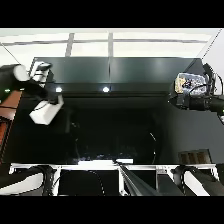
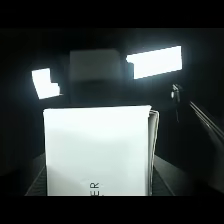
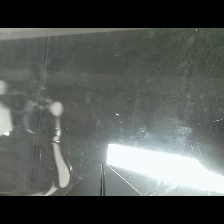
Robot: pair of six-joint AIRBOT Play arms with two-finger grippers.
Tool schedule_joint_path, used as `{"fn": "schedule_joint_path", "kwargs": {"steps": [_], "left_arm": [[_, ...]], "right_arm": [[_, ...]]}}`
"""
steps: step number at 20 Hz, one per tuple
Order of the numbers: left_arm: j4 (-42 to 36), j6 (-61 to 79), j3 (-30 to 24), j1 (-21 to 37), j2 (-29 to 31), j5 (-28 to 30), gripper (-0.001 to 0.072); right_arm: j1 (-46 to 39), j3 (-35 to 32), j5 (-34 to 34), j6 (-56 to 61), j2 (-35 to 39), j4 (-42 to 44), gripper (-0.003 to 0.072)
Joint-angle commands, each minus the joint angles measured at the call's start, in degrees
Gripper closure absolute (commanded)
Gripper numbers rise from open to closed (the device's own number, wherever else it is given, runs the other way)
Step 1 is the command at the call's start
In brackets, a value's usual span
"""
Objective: Fold the box and place the chain.
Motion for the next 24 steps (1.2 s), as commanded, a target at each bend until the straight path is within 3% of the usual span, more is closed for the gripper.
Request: {"fn": "schedule_joint_path", "kwargs": {"steps": [1, 4, 7, 10, 16, 20, 21, 23, 24], "left_arm": [[0.6, -3.2, -1.1, 13.7, 0.4, -0.1, 0.0484], [-3.0, 5.0, -1.1, 18.9, 0.3, 7.5, 0.0484], [-8.9, 22.3, -1.1, 19.3, -0.5, 15.6, 0.0483], [-9.7, 24.9, -0.7, 19.4, -3.9, 23.2, 0.0483], [-11.5, 25.1, 3.0, 18.0, -14.1, 27.7, 0.0483], [-11.5, 25.1, 7.4, 16.6, -17.2, 30.9, 0.0480], [-11.5, 25.0, 8.7, 16.6, -17.7, 30.7, 0.0405], [-11.4, 23.5, 11.1, 16.6, -18.2, 29.4, 0.0042], [-11.4, 22.9, 12.3, 16.6, -18.2, 27.9, 0.0006]], "right_arm": [[0.0, 0.0, 0.0, 0.0, 0.0, 0.0, 0.0674], [0.0, 0.0, 0.0, 0.0, 0.0, 0.1, 0.0674], [0.0, 0.0, 0.0, 1.3, 0.0, 0.2, 0.0674], [0.0, 0.0, 0.0, 2.0, 0.0, 0.3, 0.0674], [0.0, 0.0, -0.4, 5.8, 0.0, 0.5, 0.0674], [0.0, 0.0, -0.7, 7.3, 0.0, 0.5, 0.0674], [0.0, 0.0, -0.8, 7.3, 0.0, 0.5, 0.0674], [0.0, 0.0, -0.9, 7.5, 0.0, 0.6, 0.0674], [0.0, 0.0, -0.9, 7.5, 0.0, 0.6, 0.0675]]}}
